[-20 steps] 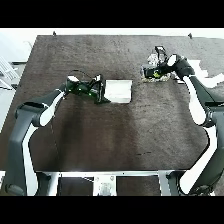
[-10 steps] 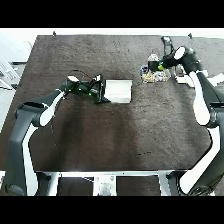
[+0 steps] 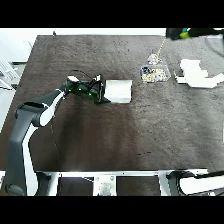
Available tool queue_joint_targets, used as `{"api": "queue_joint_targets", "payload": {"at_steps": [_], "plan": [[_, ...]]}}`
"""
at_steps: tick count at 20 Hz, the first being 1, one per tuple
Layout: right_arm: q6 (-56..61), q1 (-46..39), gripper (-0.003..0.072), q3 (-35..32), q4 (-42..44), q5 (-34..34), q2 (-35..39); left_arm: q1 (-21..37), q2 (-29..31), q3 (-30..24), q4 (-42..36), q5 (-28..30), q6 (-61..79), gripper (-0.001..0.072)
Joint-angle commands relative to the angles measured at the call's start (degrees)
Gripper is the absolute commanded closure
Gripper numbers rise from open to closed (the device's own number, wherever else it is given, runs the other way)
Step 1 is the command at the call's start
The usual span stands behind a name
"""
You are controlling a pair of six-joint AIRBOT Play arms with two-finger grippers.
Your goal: Fold the box and place the chain.
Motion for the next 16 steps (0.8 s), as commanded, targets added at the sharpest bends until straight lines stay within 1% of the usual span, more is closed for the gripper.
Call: {"api": "queue_joint_targets", "payload": {"at_steps": [1, 3, 6, 11, 16], "plan": [[0.00, 3.56, 0.0681, 0.07, -4.48, -0.94, 10.67, 0.04, 0.00, 0.00, 0.00, 0.00, 0.02, 0.0343], [0.02, 6.45, 0.0682, 0.07, -6.25, -1.53, 15.28, 0.04, 0.00, 0.00, 0.02, 0.00, 0.02, 0.0343], [0.00, 11.15, 0.0681, 0.02, -7.23, -0.22, 19.15, 0.04, 0.00, 0.00, 0.00, -0.02, 0.02, 0.0343], [0.02, 18.43, 0.0682, -1.18, -7.23, 4.72, 19.52, 0.04, 0.00, 0.00, 0.00, -0.02, 0.00, 0.0343], [2.14, 23.52, 0.0681, -7.89, -7.26, 4.57, 19.52, 0.04, 0.00, 0.00, 0.00, -0.02, 0.00, 0.0343]]}}
